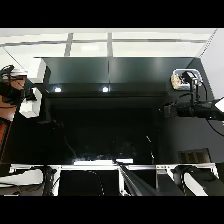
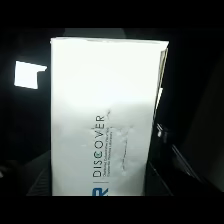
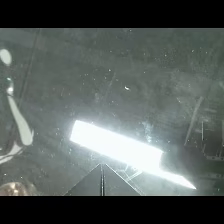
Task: Fold the box and place the chain.
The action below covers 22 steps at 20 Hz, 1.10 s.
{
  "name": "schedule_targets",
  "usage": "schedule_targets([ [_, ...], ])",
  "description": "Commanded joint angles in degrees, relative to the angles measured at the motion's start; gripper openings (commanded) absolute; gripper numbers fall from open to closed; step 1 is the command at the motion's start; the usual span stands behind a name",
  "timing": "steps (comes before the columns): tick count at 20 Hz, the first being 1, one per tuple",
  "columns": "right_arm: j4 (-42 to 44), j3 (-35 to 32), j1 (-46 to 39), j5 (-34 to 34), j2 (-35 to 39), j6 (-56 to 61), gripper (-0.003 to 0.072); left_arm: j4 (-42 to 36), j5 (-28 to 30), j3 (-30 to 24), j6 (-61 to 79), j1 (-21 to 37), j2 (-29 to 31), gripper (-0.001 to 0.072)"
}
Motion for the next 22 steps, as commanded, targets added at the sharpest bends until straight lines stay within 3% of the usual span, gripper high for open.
schedule_targets([
  [1,0.09,-0.04,-0.02,-0.52,-0.04,0.04,0.0017,0.48,1.60,5.95,7.13,1.57,-6.12,0.0349],
  [8,0.52,-0.02,-0.02,-1.27,-0.15,0.90,0.0017,-3.41,1.68,20.70,11.96,1.55,-17.44,0.0356],
  [9,0.57,-0.02,-0.02,-1.31,-0.17,0.90,0.0017,-5.92,1.60,22.75,11.45,1.46,-18.18,0.0496],
  [10,0.55,-0.04,-0.02,-1.31,-0.17,0.90,0.0017,-8.52,1.09,24.61,11.30,1.38,-18.32,0.0720],
  [12,0.94,-0.02,-0.02,-0.87,-0.17,0.87,0.0016,-8.66,-2.51,28.98,8.46,1.22,-18.21,0.0718],
  [14,1.55,-0.02,-0.02,0.09,-0.17,0.87,0.0016,-7.43,-10.38,34.36,2.56,1.29,-18.08,0.0714],
  [15,1.60,-0.04,0.00,0.44,-0.15,0.87,0.0017,-7.37,-13.49,35.76,-1.90,1.29,-17.29,0.0675],
  [16,1.60,-0.04,0.07,0.66,-0.17,0.87,0.0016,-7.41,-15.10,35.47,-7.63,1.20,-15.34,0.0480],
  [17,1.44,-0.04,0.61,0.33,-0.17,0.76,0.0017,-8.37,-16.68,34.05,-8.35,0.46,-12.92,0.0183],
  [18,1.44,-0.11,1.57,-1.27,-0.17,0.66,0.0017,-8.74,-16.63,30.95,-6.54,-1.05,-9.84,0.0025],
  [20,1.33,-0.13,4.31,-6.56,-0.46,0.68,0.0016,-10.32,-9.01,17.33,-2.95,-5.68,0.46,0.0023],
  [22,0.94,-0.13,6.34,-12.85,-1.73,0.70,0.0016,-11.63,6.88,-3.06,0.00,-12.31,13.94,0.0023],
])
